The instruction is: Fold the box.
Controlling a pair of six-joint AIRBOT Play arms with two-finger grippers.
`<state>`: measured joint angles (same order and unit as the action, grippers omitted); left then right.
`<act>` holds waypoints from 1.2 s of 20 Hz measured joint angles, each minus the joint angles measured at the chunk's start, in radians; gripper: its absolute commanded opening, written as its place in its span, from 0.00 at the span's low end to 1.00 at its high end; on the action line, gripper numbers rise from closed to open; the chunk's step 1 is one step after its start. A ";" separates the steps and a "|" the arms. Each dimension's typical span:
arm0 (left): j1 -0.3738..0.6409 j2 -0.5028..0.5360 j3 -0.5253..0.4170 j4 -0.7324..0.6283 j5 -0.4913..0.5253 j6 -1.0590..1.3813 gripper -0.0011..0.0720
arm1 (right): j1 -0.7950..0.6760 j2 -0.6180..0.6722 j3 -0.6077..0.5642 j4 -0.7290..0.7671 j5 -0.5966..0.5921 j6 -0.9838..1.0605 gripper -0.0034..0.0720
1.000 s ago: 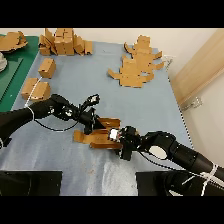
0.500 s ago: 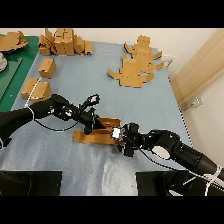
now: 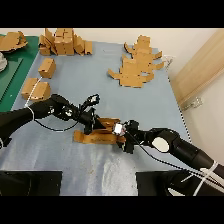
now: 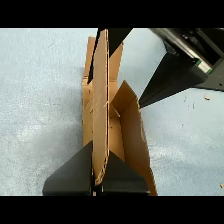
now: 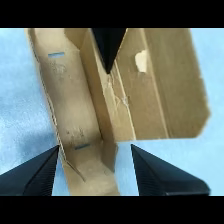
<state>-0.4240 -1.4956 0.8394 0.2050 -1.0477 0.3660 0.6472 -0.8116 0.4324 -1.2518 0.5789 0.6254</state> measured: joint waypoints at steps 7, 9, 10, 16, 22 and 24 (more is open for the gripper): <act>0.000 0.000 0.000 0.000 0.000 0.000 0.03 | -0.237 -0.134 0.008 0.505 0.121 -0.591 1.00; 0.000 0.000 0.000 0.000 0.000 0.000 0.03 | -0.274 -0.182 0.022 0.571 0.163 -0.673 0.99; 0.000 0.000 0.000 0.000 0.000 0.000 0.03 | -0.285 -0.203 0.027 0.592 0.179 -0.699 0.99; 0.000 0.000 0.000 0.000 0.000 0.000 0.03 | -0.312 -0.251 0.041 0.661 0.234 -0.766 0.98; 0.000 0.000 0.000 0.000 0.000 0.000 0.03 | -0.317 -0.257 0.042 0.644 0.238 -0.792 0.97; 0.000 0.000 0.000 0.000 0.000 0.000 0.03 | -0.317 -0.259 0.042 0.634 0.232 -0.824 0.97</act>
<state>-0.4244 -1.4956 0.8394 0.2050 -1.0481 0.3660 0.3305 -1.0706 0.4747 -0.6182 0.8108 -0.1982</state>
